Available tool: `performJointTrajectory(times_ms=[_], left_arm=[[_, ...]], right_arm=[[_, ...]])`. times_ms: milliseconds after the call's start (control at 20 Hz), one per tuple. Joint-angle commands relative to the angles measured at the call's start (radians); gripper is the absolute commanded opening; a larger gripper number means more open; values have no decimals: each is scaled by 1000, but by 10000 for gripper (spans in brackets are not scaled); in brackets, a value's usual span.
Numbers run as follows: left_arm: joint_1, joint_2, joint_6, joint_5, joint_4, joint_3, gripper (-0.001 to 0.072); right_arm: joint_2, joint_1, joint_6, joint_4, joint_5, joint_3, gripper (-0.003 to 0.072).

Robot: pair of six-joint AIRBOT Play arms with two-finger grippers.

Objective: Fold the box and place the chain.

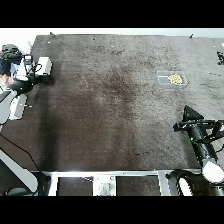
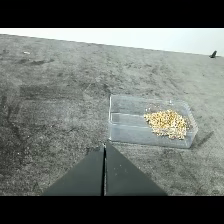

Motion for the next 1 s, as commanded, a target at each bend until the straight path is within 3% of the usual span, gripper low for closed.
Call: performJointTrajectory(times_ms=[0,50,300,650,700,800,850,950], left_arm=[[0,-1,6,-13,8,-11,343],[0,0,1,-15,6,-11,720],[0,90,0,-34,7,-8,720],[0,306,-10,-183,7,-8,720],[0,346,-19,-226,7,-8,640],[0,423,-24,-315,7,-8,181],[0,465,-10,-360,6,-8,11],[-1,561,10,-362,-57,-42,7]], right_arm=[[1,0,0,0,0,0,11],[1,0,0,0,0,0,11],[1,0,0,0,1,0,11],[1,0,0,0,0,0,11],[1,0,0,0,0,0,11],[1,0,0,0,0,0,11],[1,0,0,0,0,0,11],[1,0,0,0,0,0,11]])
